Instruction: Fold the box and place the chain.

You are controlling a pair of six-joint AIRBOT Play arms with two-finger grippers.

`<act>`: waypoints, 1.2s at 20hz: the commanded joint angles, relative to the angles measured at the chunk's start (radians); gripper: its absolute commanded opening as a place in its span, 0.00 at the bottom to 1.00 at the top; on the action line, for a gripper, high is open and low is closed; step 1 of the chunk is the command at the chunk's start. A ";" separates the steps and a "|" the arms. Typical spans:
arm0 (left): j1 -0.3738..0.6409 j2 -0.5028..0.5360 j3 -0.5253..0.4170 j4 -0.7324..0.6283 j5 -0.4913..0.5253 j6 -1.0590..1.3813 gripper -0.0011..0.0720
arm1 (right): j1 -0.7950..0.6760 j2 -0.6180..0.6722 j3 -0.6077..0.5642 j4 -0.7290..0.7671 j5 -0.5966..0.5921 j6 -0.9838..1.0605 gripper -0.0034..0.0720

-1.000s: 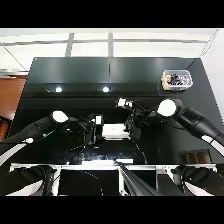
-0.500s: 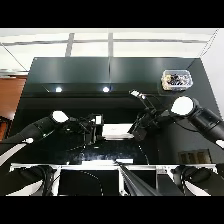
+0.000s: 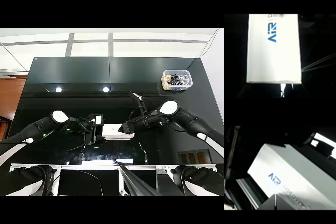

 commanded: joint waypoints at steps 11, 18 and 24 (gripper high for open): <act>0.000 0.000 0.000 -0.001 0.000 0.000 0.47 | 0.005 -0.050 -0.003 -0.024 -0.048 0.013 0.06; 0.000 0.003 0.000 -0.007 -0.008 -0.008 0.48 | -0.135 0.120 0.109 -0.024 0.196 0.015 0.06; 0.022 0.093 0.001 0.173 -0.015 -0.218 0.99 | -0.424 0.390 0.135 -0.117 0.345 0.095 0.06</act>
